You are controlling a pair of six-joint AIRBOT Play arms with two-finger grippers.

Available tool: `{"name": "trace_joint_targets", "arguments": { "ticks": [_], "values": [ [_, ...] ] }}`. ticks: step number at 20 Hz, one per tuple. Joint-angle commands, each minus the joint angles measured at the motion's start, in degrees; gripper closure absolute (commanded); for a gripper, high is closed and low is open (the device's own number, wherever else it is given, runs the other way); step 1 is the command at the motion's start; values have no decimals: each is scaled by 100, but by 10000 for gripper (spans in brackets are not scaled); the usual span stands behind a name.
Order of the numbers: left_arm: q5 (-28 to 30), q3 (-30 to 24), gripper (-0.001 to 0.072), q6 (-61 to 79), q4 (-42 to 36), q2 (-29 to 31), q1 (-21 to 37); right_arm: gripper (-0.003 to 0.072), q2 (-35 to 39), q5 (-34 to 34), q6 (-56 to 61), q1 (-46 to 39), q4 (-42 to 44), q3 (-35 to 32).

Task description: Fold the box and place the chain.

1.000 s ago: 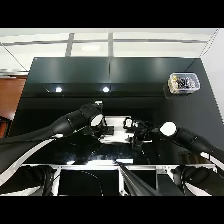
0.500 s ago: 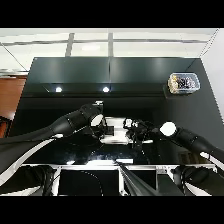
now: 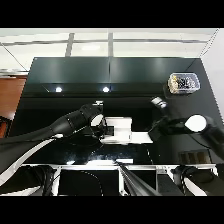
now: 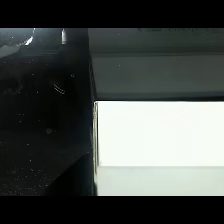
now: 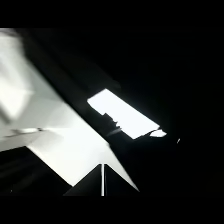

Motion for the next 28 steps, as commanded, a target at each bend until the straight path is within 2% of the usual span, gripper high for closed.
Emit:
{"name": "trace_joint_targets", "arguments": {
  "ticks": [1,3,6,11,15,19,22,23,24,25,26,28],
  "values": [
    [-7,2,683,-2,-2,2,4,677,291,728,2651,-1344,-597,-111],
    [-4,2,683,-2,-2,2,4,677,256,614,3128,-1714,-592,-367],
    [-4,2,683,-2,-2,2,4,676,22,614,3230,-1764,-271,-621],
    [0,2,684,-2,-2,2,4,676,-872,911,1729,-1652,1392,-706],
    [-2,2,683,-2,-2,2,4,676,-1574,833,1231,-1178,1899,-697],
    [-4,2,683,-2,-2,2,4,675,-1698,973,262,-903,2684,-625],
    [-4,2,683,-2,-2,2,4,671,-1698,1388,13,-903,2833,-289],
    [-4,2,683,-2,-2,2,4,560,-1698,1506,-48,-901,2833,-160],
    [-7,2,683,-2,-2,2,4,332,-1698,1600,-46,-898,2833,-44],
    [-7,2,683,-2,-2,2,4,174,-1698,1681,-46,-898,2833,48],
    [-7,2,683,-2,-2,2,4,99,-1698,1740,-44,-898,2835,127],
    [-7,2,683,-2,-2,2,4,99,-1698,1775,-20,-876,2841,197]
  ]
}}
